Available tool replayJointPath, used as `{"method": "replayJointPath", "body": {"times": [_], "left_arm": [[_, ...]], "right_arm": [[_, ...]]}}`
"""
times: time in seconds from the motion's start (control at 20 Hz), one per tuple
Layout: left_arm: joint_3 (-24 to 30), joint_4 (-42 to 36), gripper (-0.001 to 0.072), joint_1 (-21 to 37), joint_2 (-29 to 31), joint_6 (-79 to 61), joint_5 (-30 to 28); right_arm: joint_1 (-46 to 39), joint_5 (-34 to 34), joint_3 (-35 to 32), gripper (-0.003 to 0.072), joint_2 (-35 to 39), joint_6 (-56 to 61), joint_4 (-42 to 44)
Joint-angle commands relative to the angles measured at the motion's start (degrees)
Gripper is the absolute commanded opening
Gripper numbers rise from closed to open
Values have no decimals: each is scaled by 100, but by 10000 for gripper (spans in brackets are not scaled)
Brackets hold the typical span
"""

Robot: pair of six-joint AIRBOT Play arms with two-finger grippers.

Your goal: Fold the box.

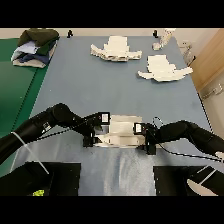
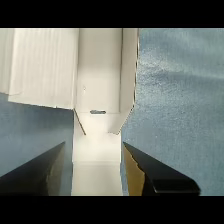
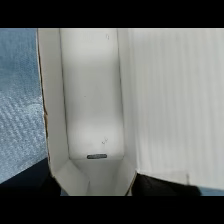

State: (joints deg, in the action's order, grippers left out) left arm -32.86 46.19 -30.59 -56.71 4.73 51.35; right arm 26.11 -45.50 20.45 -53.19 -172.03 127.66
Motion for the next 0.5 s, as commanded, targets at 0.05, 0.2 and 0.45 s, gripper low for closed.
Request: {"method": "replayJointPath", "body": {"times": [0.05, 0.2, 0.45], "left_arm": [[13, -535, 524, -20, -457, -831, -59], [13, -682, 521, -142, -505, -841, -240], [13, -898, 180, -236, -592, -942, -483]], "right_arm": [[4, 0, 7, 522, 4, 0, -17], [4, 0, 7, 522, 4, 0, -17], [4, 0, 7, 522, 4, 0, -17]]}}
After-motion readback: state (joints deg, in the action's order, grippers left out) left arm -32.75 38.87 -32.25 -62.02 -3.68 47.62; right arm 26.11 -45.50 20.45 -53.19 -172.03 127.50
